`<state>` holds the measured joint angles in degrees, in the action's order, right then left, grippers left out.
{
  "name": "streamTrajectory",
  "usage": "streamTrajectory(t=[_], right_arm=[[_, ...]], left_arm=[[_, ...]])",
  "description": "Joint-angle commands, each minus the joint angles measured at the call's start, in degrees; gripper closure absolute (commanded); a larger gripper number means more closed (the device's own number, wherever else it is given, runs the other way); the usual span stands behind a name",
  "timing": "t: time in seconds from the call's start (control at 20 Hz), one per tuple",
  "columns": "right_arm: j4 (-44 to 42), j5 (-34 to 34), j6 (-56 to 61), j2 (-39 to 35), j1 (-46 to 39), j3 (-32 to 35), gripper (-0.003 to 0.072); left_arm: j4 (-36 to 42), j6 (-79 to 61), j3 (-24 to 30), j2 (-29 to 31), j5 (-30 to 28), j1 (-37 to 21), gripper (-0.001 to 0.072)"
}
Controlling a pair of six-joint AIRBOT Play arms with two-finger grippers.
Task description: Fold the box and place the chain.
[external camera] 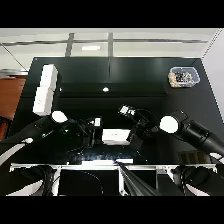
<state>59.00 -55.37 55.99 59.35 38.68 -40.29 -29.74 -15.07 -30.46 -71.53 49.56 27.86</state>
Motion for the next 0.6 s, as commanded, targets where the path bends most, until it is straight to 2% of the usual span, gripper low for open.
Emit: streamTrajectory(t=[0.0,0.2,0.25,0.3,0.4,0.55], right_arm=[[-0.26,-1.11,1.62,0.35,-0.07,-0.26,0.0418],[-0.50,-9.22,9.84,-0.76,-2.38,-4.90,0.0421],[-0.83,-11.10,14.14,-1.14,-3.30,-5.86,0.0512],[-3.10,-11.91,18.10,-1.18,-4.15,-5.70,0.0658],[-8.15,-9.66,21.59,-0.76,-4.28,-3.76,0.0657],[-19.78,0.46,22.01,0.59,-4.28,0.94,0.0657]], left_arm=[[0.00,0.09,0.00,-0.02,-0.02,0.02,0.0339],[0.00,0.09,0.00,-0.02,-0.02,0.02,0.0339],[0.00,0.09,0.00,-0.02,-0.02,0.02,0.0339],[0.00,0.09,0.00,-0.02,-0.02,0.02,0.0339],[0.00,0.09,0.00,-0.02,-0.02,0.02,0.0339],[0.00,0.09,0.00,-0.02,-0.02,0.02,0.0338]])
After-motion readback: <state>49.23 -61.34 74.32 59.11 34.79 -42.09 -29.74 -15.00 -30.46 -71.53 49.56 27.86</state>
